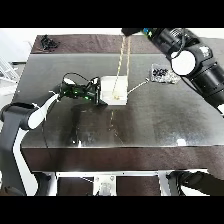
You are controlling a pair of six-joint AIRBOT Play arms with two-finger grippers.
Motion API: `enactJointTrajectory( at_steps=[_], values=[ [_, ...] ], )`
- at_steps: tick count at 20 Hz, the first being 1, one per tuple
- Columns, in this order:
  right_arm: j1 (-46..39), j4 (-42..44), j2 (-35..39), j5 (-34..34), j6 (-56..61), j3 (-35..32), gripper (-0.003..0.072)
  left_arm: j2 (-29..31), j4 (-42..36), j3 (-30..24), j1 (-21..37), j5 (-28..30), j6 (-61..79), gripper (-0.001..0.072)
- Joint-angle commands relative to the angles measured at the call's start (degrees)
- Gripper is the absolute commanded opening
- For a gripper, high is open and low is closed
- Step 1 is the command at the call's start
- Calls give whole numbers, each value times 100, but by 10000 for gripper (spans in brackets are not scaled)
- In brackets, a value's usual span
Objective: Fold the box and place the chain.
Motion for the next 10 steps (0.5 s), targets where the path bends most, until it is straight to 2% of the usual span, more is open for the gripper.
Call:
enactJointTrajectory(
  at_steps=[1, 3, 6, 10],
  values=[
    [-55, -13, 0, -581, -179, 354, 8, 2, 0, 0, -2, 0, 2, 353],
    [-55, -11, 0, -544, -175, 415, 8, 2, 0, 0, -2, 2, 2, 353],
    [2, 9, -31, 164, -151, 402, 8, 4, 0, 0, -2, -9, 2, 352],
    [79, 11, -46, 245, -101, 59, 8, 2, 0, 0, -2, 0, 2, 352]
  ],
)
